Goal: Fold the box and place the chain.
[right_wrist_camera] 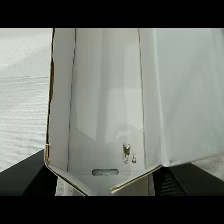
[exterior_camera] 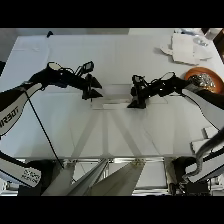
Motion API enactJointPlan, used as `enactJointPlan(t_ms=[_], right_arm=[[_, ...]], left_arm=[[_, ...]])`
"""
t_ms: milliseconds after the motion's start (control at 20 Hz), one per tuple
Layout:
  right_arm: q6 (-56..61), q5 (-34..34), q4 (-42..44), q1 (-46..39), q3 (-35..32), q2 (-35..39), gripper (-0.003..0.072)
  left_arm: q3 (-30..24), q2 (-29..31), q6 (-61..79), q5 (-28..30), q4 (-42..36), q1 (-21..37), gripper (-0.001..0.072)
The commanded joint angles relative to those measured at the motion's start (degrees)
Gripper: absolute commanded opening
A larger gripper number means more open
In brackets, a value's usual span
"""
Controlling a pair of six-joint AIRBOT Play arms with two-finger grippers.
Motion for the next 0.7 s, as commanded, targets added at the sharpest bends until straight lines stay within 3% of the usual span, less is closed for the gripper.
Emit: enactJointPlan(t_ms=[0, 150, 200, 250, 300, 500, 650], right_arm=[[0.02, 0.02, 0.02, 0.04, 0.04, 0.0, 0.0536], [0.02, 0.0, 0.02, 0.04, 0.04, 0.0, 0.0536], [0.02, 0.0, 0.02, 0.04, 0.04, 0.0, 0.0536], [0.02, 0.0, 0.02, 0.04, 0.04, 0.0, 0.0536], [0.02, 0.0, 0.02, 0.04, 0.04, 0.0, 0.0536], [0.02, 0.0, 0.02, 0.04, 0.04, 0.0, 0.0536], [0.02, 0.0, 0.02, 0.04, 0.04, 0.0, 0.0536]], left_arm=[[0.0, 4.7, -15.47, -3.19, 6.69, 2.21, 0.0514], [0.0, 9.44, -24.52, -6.56, 7.5, 1.6, 0.0513], [-0.02, 10.78, -26.97, -7.63, 7.65, 0.96, 0.0474], [-0.02, 12.07, -29.33, -9.14, 8.2, -0.02, 0.0293], [-0.02, 13.07, -29.4, -10.4, 8.98, -1.22, -0.0001], [-0.02, 13.44, -30.36, -9.2, 6.45, -6.45, 0.0013], [-0.02, 12.5, -30.51, 2.29, 2.21, -7.85, 0.0013]])
